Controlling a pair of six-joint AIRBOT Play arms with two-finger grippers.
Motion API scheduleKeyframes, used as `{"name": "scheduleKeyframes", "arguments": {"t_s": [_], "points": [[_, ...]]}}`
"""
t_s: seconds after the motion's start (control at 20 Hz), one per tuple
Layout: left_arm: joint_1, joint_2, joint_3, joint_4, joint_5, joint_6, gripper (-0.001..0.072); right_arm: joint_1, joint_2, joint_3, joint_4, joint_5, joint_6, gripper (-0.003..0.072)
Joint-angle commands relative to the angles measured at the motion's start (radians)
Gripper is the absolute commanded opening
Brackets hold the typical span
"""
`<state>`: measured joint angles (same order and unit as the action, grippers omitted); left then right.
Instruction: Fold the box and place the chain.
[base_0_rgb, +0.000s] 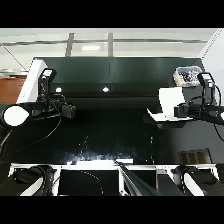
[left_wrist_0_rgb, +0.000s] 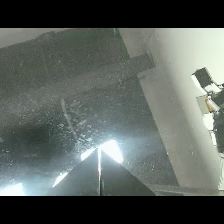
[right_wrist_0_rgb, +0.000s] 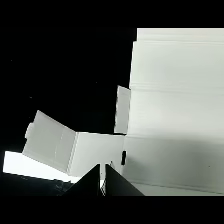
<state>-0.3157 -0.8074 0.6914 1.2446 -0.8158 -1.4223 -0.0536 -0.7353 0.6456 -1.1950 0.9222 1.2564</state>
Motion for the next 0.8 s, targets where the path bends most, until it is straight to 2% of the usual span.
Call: {"name": "scheduleKeyframes", "arguments": {"t_s": [0.0,0.65,0.75], "points": [[-0.001,0.001,0.0,0.0,0.0,0.0,0.0031,0.0,0.001,0.0,0.0,0.0,0.0,0.0043],[-0.001,0.001,0.0,0.0,0.0,0.0,0.0031,0.0,0.001,0.0,0.003,-0.001,0.001,0.0042],[-0.001,0.001,0.0,0.0,0.0,0.0,0.0031,0.0,0.001,0.0,0.042,-0.01,0.001,0.0042]]}}
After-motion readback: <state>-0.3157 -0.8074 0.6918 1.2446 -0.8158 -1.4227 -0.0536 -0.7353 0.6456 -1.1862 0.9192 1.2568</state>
